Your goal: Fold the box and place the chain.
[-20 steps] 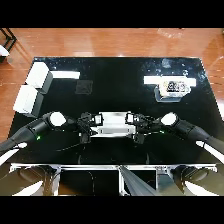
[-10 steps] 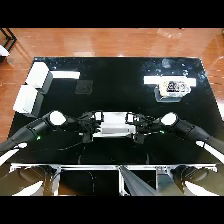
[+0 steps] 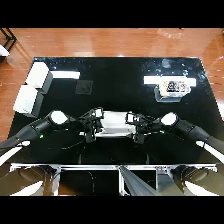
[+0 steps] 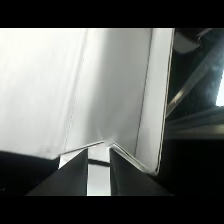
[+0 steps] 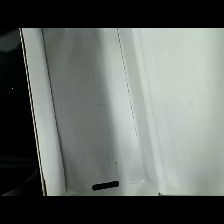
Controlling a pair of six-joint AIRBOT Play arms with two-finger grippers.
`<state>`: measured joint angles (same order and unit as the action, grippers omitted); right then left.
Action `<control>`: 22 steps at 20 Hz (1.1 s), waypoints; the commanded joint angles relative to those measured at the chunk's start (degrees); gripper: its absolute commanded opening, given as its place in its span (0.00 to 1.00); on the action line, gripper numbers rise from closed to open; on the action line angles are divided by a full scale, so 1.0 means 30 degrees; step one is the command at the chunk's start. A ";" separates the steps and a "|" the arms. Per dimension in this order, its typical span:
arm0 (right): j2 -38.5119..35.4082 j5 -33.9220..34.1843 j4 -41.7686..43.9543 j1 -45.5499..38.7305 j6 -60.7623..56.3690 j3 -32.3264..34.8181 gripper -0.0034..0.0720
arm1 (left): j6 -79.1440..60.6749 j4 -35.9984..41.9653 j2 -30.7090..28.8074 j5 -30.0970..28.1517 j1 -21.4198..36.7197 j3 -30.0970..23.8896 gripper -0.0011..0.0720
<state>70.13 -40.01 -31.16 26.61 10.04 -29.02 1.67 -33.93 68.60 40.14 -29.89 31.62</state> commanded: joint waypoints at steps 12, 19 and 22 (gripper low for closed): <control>0.0015 -0.0007 0.0015 0.0022 0.0007 0.0000 0.51 | -0.0583 0.0998 0.0539 0.0131 0.0000 0.0022 0.60; 0.0015 -0.0007 0.0015 0.0022 0.0007 0.0000 0.51 | -0.0568 0.0947 0.0532 0.0175 0.0022 0.0022 0.52; 0.0015 0.0007 0.0015 0.0022 0.0007 0.0000 0.51 | 0.0583 -0.0080 0.0073 0.0321 0.0801 0.0022 0.09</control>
